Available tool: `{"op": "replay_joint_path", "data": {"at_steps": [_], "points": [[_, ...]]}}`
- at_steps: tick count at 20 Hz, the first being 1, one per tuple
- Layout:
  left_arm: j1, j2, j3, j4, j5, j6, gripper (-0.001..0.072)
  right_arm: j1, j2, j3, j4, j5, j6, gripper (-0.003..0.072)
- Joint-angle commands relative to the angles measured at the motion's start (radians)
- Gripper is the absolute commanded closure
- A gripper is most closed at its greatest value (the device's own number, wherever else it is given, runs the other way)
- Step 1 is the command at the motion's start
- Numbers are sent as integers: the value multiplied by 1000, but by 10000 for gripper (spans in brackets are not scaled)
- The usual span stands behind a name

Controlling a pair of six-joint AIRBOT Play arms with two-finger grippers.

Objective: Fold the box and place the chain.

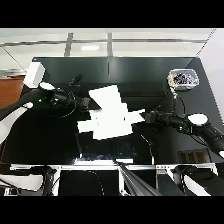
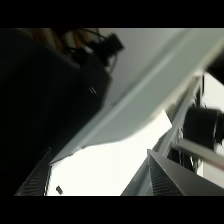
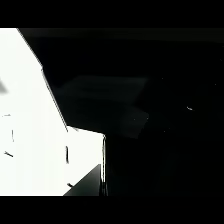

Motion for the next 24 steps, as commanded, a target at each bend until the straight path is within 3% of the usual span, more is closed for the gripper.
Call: {"op": "replay_joint_path", "data": {"at_steps": [1, 2, 4, 11, 12, 13, 14, 15, 16, 17, 18, 20, 24], "points": [[-2, -97, 83, 10, -195, 181, 12, 1, 0, 0, -5, 6, 0, 674], [-5, -123, 111, 24, -236, 202, 33, 1, 0, 0, -5, 8, 0, 674], [-13, -167, 170, 107, -259, 203, 241, 1, 0, 0, -5, 10, 0, 674], [-47, -237, 270, 167, -275, 203, 316, 1, 0, 0, -6, 12, 0, 674], [-53, -239, 270, 168, -275, 199, 361, 1, 0, 0, -6, 11, 0, 674], [-57, -240, 270, 174, -274, 201, 524, 1, 0, 0, -6, 11, 0, 673], [-58, -240, 270, 186, -272, 206, 623, 1, 0, 0, -5, 10, 0, 673], [-58, -240, 270, 187, -272, 206, 644, 1, 0, 0, -6, 11, 0, 670], [-56, -240, 270, 187, -272, 206, 652, 1, 0, 0, -6, 10, 0, 537], [-54, -240, 270, 187, -272, 206, 681, 0, 0, 0, -6, 13, 1, 197], [-50, -239, 270, 187, -272, 202, 681, -11, 1, 4, -8, 29, 7, -11], [-49, -231, 279, 189, -276, 143, 683, -96, 3, 62, -111, 190, 31, -6], [-74, -117, 258, 188, -309, 200, 686, -284, 3, 252, -452, 664, 101, -6]]}}
